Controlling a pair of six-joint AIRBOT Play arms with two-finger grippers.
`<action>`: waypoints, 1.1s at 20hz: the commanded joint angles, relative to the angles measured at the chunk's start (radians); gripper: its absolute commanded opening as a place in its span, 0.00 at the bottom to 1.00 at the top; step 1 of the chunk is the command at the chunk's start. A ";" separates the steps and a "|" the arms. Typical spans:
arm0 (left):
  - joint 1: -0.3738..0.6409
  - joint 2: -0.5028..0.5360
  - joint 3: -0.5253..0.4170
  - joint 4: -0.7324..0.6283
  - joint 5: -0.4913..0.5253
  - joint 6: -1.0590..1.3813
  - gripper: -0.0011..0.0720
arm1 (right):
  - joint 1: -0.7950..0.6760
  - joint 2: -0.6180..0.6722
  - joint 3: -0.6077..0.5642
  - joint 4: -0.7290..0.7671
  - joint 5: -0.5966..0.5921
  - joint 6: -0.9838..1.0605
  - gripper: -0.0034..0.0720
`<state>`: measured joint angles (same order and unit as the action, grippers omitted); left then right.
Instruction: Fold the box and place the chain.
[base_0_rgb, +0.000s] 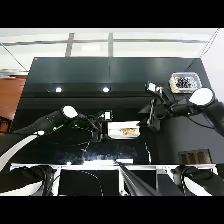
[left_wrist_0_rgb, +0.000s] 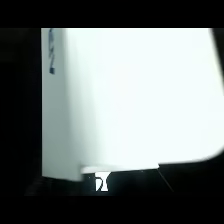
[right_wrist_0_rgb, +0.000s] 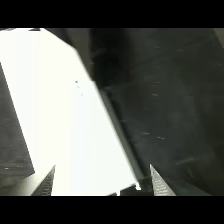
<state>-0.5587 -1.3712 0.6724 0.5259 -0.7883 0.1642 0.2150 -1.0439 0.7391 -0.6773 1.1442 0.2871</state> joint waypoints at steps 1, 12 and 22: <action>0.000 -0.001 0.000 0.001 0.000 0.000 0.71 | 0.004 0.026 -0.099 0.113 -0.093 -0.145 0.98; 0.000 -0.001 0.000 0.001 0.000 0.000 0.71 | 0.151 0.025 -0.101 -0.031 -0.190 -0.303 0.98; 0.000 -0.001 0.000 0.001 -0.001 0.000 0.71 | 0.163 0.006 -0.101 0.002 -0.188 -0.317 0.75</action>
<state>-0.5587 -1.3712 0.6724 0.5262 -0.7887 0.1642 0.3763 -1.0351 0.6380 -0.6998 0.9592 -0.0303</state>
